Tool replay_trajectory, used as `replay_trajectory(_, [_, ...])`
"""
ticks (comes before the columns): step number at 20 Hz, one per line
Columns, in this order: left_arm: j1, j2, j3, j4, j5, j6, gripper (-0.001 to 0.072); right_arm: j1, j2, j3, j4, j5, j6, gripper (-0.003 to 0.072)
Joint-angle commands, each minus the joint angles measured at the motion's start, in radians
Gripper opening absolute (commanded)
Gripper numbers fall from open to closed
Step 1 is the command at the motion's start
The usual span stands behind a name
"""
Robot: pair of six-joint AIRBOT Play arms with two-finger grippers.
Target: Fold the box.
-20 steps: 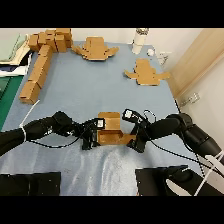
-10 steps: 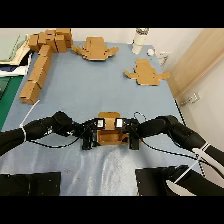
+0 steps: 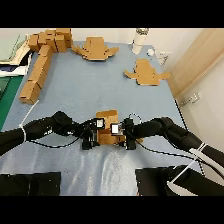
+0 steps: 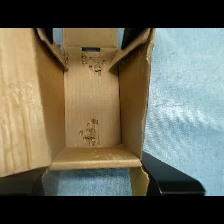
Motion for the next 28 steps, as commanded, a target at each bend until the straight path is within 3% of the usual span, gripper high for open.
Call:
replay_trajectory(1, [0.0,0.0,0.001,-0.001,0.0,0.0,0.0475,0.01,-0.021,0.0,0.029,0.013,-0.012,0.0666])
replay_trajectory(4, [0.0,0.0,0.001,-0.001,0.0,0.0,0.0475,0.01,-0.028,0.0,0.036,0.005,-0.009,0.0638])
replay_trajectory(5, [0.0,0.0,0.001,-0.001,0.0,0.0,0.0475,0.01,-0.024,0.002,0.033,0.003,0.013,0.0557])
replay_trajectory(6, [-0.001,0.0,0.001,-0.001,0.0,0.0,0.0475,0.01,-0.013,0.005,0.01,-0.008,0.066,0.0384])
replay_trajectory(8, [0.0,0.0,0.001,-0.001,0.0,0.0,0.0475,0.01,0.028,0.026,-0.102,-0.036,0.323,0.0269])
replay_trajectory(9, [-0.001,0.0,0.001,-0.001,0.0,0.0,0.0475,0.01,0.056,0.045,-0.194,-0.082,0.475,0.0102])
replay_trajectory(10, [0.0,0.0,0.001,-0.001,0.0,0.0,0.0475,0.01,0.084,0.062,-0.28,-0.125,0.608,0.0074])
replay_trajectory(11, [0.0,0.0,0.001,-0.001,0.0,0.0,0.0475,0.01,0.111,0.077,-0.364,-0.166,0.725,0.0001])
replay_trajectory(15, [-0.001,0.0,0.001,-0.001,0.0,0.0,0.0475,-0.028,0.209,0.1,-0.837,-0.273,1.306,0.0004])
replay_trajectory(17, [0.0,0.0,0.001,-0.001,0.0,0.0,0.0475,-0.102,0.208,0.099,-0.935,-0.315,1.547,0.0005])
replay_trajectory(21, [-0.001,0.0,0.001,-0.001,0.0,0.0,0.0475,-0.256,0.105,0.051,-0.619,-0.341,1.601,0.0004])
replay_trajectory(25, [0.0,0.0,0.001,-0.001,0.0,0.0,0.0475,-0.253,-0.022,0.022,-0.288,-0.302,1.441,0.0004])
replay_trajectory(28, [0.0,0.0,0.001,-0.001,0.0,0.0,0.0475,-0.251,-0.039,0.023,-0.159,-0.304,1.358,0.0003])
